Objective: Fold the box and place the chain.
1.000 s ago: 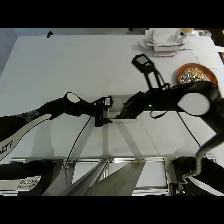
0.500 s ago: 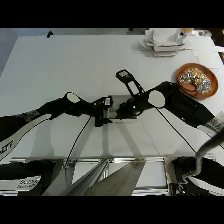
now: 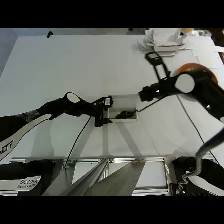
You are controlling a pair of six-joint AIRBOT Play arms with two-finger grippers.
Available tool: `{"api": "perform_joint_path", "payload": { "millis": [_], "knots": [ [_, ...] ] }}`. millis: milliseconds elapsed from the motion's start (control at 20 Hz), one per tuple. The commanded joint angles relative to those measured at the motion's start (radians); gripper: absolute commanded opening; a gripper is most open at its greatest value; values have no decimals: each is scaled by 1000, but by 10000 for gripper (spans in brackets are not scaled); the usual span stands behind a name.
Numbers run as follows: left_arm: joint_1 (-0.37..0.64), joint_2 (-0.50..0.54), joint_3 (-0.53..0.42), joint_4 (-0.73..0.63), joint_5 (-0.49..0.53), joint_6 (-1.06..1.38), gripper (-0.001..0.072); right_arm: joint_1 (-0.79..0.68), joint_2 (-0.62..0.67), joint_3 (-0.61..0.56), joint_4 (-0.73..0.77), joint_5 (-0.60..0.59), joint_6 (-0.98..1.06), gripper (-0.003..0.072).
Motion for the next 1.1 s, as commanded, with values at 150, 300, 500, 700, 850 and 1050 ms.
{"api": "perform_joint_path", "payload": {
  "millis": [150,300,500,700,850,1050],
  "knots": [
    [1,-1,0,0,5,0,154,-164,-128,-32,-42,27,0,178],
    [1,-1,0,0,5,0,154,-167,-212,-33,-42,32,-1,323],
    [1,-1,0,0,5,0,154,-167,-272,-33,-43,20,1,397],
    [1,-1,0,0,5,0,154,-167,-284,-33,-72,-34,54,363],
    [1,-1,0,0,5,0,154,-167,-309,-33,-128,-40,131,358],
    [1,-1,0,0,5,0,154,-167,-338,-33,-133,-45,134,264]
  ]
}}
